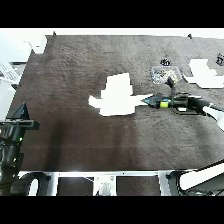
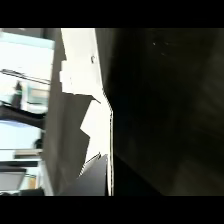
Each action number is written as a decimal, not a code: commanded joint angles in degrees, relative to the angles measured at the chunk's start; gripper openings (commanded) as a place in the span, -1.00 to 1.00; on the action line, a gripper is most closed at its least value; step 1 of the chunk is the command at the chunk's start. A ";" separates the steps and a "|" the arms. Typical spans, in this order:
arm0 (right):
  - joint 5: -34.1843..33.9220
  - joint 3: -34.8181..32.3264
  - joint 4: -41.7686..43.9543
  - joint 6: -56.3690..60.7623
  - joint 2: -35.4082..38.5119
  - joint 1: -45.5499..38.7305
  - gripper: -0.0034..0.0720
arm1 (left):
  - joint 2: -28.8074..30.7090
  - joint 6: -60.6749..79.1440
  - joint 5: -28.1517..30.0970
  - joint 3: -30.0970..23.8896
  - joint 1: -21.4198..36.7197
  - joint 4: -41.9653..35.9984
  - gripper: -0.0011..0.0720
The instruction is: Fold the box and place the chain.
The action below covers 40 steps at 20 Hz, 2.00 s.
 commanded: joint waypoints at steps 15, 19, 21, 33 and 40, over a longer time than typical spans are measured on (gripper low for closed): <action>-17.07 9.07 -11.41 12.28 -1.03 8.74 -0.89 | -0.04 0.02 0.24 0.02 0.02 0.04 -0.91; -17.11 9.05 -11.37 12.28 -1.03 8.72 -0.89 | -0.04 0.00 0.28 0.02 0.02 0.04 -0.91; -17.11 9.05 -11.15 12.28 -1.03 8.74 -0.89 | -0.04 0.00 0.26 0.02 0.02 0.04 -0.91; -17.53 9.73 -10.51 12.02 -1.18 8.96 -0.89 | -0.04 0.00 -0.17 0.02 0.02 0.02 -0.91; -17.18 11.91 -12.81 13.40 -1.53 10.82 -0.89 | -0.04 0.07 -1.77 0.02 0.02 0.28 -0.91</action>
